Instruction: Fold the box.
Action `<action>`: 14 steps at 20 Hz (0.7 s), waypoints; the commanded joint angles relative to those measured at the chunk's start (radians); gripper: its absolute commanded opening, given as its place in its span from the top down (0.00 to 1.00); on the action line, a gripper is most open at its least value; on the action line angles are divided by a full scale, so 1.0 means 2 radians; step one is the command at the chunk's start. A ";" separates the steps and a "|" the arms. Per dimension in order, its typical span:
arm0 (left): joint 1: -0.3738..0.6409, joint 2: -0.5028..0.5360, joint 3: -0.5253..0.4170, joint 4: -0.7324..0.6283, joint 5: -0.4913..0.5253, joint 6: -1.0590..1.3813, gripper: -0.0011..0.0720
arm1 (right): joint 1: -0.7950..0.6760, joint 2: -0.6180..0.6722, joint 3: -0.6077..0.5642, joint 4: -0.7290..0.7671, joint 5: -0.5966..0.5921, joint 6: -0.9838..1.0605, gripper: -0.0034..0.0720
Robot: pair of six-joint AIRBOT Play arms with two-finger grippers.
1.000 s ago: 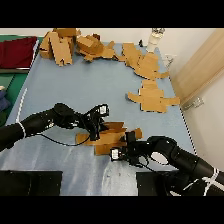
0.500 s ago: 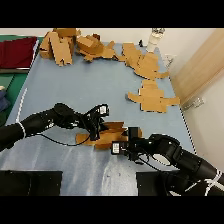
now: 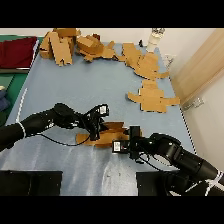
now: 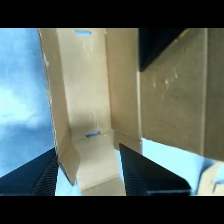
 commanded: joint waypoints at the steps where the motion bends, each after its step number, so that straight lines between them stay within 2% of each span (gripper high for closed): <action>1: 0.000 0.000 0.000 0.000 0.000 0.000 0.97 | 0.000 0.000 0.000 -0.026 -0.011 0.025 0.21; 5: 0.000 0.000 0.000 0.000 0.000 0.000 0.97 | 0.000 0.000 0.000 -0.024 -0.045 0.025 0.21; 14: 0.000 0.000 0.000 0.000 0.000 0.000 0.97 | -0.008 0.000 0.000 -0.025 -0.034 0.061 0.21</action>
